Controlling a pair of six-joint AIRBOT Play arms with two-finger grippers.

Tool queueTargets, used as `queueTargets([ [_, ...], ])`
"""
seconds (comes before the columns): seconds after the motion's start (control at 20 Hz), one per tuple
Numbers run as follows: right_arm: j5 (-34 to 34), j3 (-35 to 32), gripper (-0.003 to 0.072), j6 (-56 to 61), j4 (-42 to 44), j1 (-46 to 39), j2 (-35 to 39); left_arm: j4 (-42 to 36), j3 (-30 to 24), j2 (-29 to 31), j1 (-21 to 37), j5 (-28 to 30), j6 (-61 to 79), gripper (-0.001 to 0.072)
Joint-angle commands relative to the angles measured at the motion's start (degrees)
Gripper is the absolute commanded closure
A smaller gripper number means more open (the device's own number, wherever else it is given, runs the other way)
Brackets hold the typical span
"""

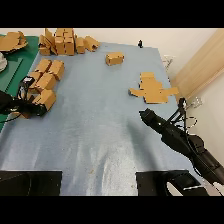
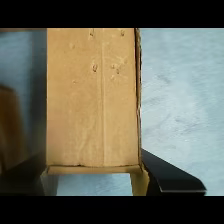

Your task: Fold the box.

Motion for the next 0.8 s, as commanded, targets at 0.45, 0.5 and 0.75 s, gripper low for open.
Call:
queueTargets([
  [0.45,0.02,0.04,0.0682,0.02,0.00,-0.02,0.04,-2.49,0.04,0.02,2.69,1.18,-1.25,0.0273],
  [0.5,0.02,0.04,0.0682,0.02,0.02,-0.02,0.04,-2.51,0.04,0.02,2.69,1.16,-1.25,0.0273],
  [0.75,0.02,0.04,0.0683,0.02,0.00,0.00,0.04,-2.51,0.07,0.02,2.69,1.31,-1.22,0.0274],
])
